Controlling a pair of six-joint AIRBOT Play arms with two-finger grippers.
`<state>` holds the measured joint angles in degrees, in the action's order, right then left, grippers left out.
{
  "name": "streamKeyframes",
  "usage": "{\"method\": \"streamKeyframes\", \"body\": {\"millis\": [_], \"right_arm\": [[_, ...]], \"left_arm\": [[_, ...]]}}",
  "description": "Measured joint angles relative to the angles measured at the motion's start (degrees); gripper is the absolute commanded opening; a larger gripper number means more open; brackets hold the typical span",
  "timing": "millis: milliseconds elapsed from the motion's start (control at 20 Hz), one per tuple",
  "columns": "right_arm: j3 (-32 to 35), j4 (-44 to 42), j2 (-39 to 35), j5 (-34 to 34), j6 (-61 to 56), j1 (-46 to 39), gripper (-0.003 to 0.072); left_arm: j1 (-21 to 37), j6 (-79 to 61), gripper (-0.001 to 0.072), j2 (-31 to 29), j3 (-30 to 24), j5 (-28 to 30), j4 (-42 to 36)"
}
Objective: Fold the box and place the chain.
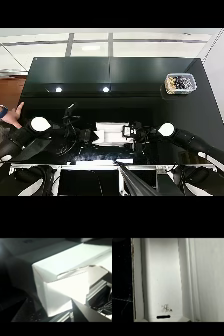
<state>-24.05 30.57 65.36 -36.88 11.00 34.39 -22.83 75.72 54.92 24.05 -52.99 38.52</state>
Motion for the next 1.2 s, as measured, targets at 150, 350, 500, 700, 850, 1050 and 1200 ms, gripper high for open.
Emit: {"method": "streamKeyframes", "body": {"millis": [150,350,500,700,850,1050,1200], "right_arm": [[0.00,0.00,0.00,0.00,0.00,0.00,0.0544],[0.00,0.00,0.00,0.02,0.00,0.00,0.0544],[0.00,0.00,0.00,0.02,0.00,0.00,0.0544],[0.00,0.00,0.00,0.02,0.00,0.00,0.0544],[0.00,0.00,0.00,0.00,0.00,0.00,0.0544],[0.00,0.00,0.00,0.02,0.00,0.00,0.0544],[0.00,0.00,0.00,0.02,0.00,0.00,0.0544]], "left_arm": [[-3.37,3.37,0.0611,-0.11,0.17,3.32,0.39],[-8.44,12.68,0.0611,-0.11,1.88,6.97,6.32],[-11.85,19.69,0.0610,-0.13,3.63,8.02,12.04],[-14.21,25.24,0.0601,-0.13,4.87,8.55,15.43],[-14.80,26.75,0.0538,-0.11,5.18,8.68,16.33],[-15.04,27.67,0.0494,-0.11,5.35,8.83,16.72],[-15.08,28.04,0.0492,-0.11,5.35,8.83,16.83]]}}
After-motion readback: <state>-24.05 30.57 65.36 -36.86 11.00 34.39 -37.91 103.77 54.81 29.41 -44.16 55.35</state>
